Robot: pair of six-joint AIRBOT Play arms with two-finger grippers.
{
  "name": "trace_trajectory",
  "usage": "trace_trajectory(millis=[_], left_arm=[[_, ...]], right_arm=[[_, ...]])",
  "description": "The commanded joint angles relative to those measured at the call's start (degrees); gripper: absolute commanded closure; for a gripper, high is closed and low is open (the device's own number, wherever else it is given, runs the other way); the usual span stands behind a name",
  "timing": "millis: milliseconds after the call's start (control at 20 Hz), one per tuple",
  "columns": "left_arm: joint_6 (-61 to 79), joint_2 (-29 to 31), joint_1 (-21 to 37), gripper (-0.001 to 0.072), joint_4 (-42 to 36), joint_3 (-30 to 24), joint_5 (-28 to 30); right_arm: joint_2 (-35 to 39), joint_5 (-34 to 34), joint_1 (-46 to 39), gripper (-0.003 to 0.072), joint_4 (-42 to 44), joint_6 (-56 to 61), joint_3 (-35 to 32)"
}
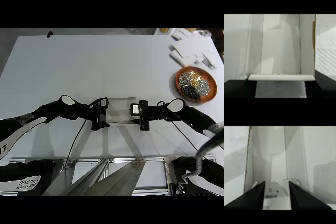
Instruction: Fold the box and place the chain.
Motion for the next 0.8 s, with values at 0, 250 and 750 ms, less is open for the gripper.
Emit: trace_trajectory(millis=[0, 250, 750], left_arm=[[-0.09, -0.02, 0.0, 0.0603, -0.15, -0.02, 0.0], [-0.09, -0.02, 0.0, 0.0603, -0.15, -0.02, 0.0], [-0.09, -0.02, 0.0, 0.0603, -0.15, -0.02, 0.0]], right_arm=[[0.42, -0.57, 0.04, 0.0273, -0.28, -0.74, -0.48], [6.36, -3.41, -2.05, 0.0458, -4.92, 9.62, -0.48], [14.97, 1.49, -21.44, 0.0669, -15.23, 70.93, -0.98]])
